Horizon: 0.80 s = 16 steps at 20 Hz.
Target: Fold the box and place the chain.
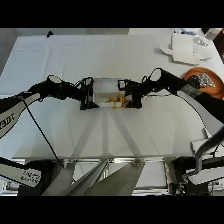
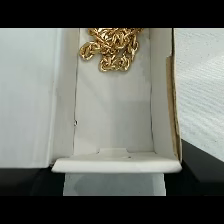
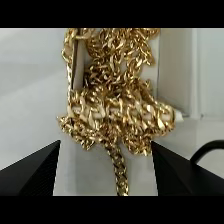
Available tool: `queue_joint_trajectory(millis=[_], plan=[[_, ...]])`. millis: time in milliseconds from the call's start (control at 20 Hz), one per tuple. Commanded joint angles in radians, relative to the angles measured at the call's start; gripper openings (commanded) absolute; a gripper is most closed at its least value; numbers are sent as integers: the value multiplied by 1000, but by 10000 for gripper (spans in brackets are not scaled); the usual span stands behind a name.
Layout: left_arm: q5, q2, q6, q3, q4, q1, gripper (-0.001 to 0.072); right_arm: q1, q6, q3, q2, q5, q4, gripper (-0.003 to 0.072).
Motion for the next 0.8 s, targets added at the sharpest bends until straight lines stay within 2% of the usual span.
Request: queue_joint_trajectory(millis=[0, 50, 100, 200, 250, 350, 750], plan=[[0, 0, 0, 0, 0, 0, 393, -1, -70, -2, -32, -43, 66, 609], [0, 0, 0, 1, 0, 0, 393, -1, -70, -2, -34, -47, 66, 553], [0, 0, 0, 0, 0, 0, 393, -1, -70, -2, -34, -46, 66, 462], [0, 0, 0, 1, 0, 0, 393, -1, -63, -2, -34, -42, 60, 267], [0, 0, 0, 0, 0, 0, 393, -1, -58, -2, -34, -37, 44, 145], [0, 0, 0, 0, 0, 0, 393, -1, -57, -2, -34, -11, 6, 19], [0, 0, 0, 1, 0, 0, 393, -1, 156, -2, 39, -24, -59, 12]])
